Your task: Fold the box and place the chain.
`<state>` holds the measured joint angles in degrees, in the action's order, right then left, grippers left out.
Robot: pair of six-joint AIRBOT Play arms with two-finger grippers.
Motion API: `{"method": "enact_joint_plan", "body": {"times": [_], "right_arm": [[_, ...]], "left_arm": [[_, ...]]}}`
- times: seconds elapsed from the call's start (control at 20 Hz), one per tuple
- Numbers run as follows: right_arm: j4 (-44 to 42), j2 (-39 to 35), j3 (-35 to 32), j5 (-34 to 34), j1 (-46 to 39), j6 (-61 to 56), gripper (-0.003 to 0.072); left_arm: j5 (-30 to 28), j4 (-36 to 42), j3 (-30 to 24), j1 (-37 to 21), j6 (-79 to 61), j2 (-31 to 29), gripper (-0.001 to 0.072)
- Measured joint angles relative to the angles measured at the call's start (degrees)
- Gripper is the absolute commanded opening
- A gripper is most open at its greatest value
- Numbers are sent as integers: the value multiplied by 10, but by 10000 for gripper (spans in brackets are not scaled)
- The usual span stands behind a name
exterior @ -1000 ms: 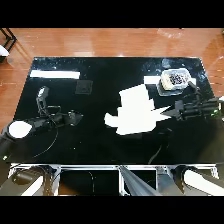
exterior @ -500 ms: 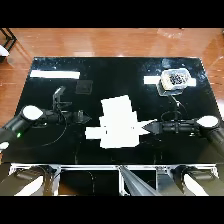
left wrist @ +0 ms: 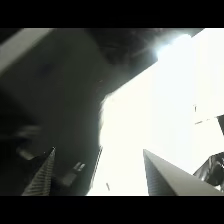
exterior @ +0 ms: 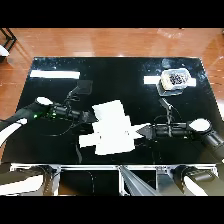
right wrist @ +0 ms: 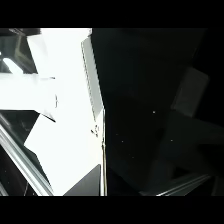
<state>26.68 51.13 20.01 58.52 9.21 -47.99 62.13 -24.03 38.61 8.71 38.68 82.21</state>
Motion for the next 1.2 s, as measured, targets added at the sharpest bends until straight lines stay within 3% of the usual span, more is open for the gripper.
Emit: {"method": "enact_joint_plan", "body": {"times": [0.3,0.75,0.95,1.05,1.15,1.2], "right_arm": [[-6,0,0,-2,4,0,24],[-7,0,0,-2,5,1,24],[-6,0,0,-3,5,1,24],[-4,0,0,-3,5,0,45],[-1,0,0,-5,5,-3,709],[1,0,0,-6,5,-9,700]], "left_arm": [[60,59,9,11,-165,37,623],[91,31,18,49,-271,44,594],[79,25,20,60,-289,45,375],[75,24,23,62,-293,45,231],[74,24,24,64,-295,45,73],[71,24,25,64,-295,45,23]]}}
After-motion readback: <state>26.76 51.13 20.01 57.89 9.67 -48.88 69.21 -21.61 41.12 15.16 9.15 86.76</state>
